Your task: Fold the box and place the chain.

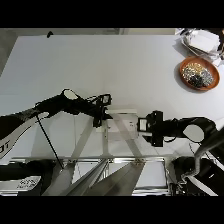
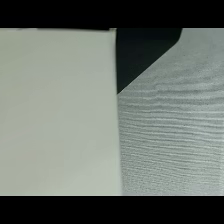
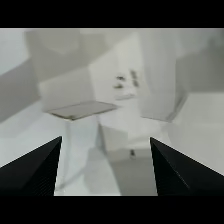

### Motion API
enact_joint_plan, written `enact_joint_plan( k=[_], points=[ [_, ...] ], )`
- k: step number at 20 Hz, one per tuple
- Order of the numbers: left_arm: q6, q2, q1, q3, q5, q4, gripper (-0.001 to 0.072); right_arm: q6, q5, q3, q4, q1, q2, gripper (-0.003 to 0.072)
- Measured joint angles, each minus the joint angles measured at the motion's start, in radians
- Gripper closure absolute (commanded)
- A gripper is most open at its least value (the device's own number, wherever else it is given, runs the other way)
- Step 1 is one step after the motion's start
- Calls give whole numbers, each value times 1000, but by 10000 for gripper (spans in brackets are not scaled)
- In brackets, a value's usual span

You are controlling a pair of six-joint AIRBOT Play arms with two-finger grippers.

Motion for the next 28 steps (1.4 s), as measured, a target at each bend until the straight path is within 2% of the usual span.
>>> enact_joint_plan(
  k=[4, 8, 13, 21, 24, 28],
  points=[
    [0, 0, 0, 0, 0, 0, 697, -165, -46, -84, 38, 46, 31, -8],
    [0, 0, 0, 0, 0, 0, 697, -222, -135, -135, 118, 60, 37, -8],
    [0, 0, 0, 0, 0, 0, 697, -243, -276, -152, 193, 63, -21, -8],
    [0, 0, 0, 0, 0, 0, 697, -252, -407, -154, 276, 64, -101, -8],
    [0, 0, 0, 0, 0, 0, 697, -301, -430, -139, 280, 61, -101, -8],
    [0, 0, 0, 0, 0, 0, 697, -360, -396, -117, 315, 29, -101, -7]
  ],
)
